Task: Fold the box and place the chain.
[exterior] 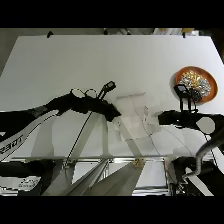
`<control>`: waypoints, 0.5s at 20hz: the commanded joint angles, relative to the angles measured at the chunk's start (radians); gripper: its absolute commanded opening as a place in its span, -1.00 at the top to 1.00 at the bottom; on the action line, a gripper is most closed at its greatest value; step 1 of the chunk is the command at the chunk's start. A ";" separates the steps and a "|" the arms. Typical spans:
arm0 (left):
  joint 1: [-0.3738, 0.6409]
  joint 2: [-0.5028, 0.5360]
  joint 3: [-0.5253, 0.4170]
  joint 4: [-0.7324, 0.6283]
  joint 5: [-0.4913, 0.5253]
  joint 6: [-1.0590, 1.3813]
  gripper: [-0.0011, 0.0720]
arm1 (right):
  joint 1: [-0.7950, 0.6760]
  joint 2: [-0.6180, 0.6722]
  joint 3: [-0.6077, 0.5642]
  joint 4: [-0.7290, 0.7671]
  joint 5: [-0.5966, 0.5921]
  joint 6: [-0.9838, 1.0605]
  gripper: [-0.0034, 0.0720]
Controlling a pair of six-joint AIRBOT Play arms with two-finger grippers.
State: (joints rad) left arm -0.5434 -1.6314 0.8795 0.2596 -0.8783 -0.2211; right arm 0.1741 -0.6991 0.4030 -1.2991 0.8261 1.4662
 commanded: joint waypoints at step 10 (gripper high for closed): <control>-0.001 0.071 0.000 0.072 0.000 0.307 0.96 | 0.001 0.051 0.100 0.072 0.061 -0.089 0.11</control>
State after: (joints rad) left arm -0.5434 -1.5948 0.8791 0.2798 -0.8692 0.0353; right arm 0.1745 -0.6697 0.4572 -1.2301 0.8532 1.4105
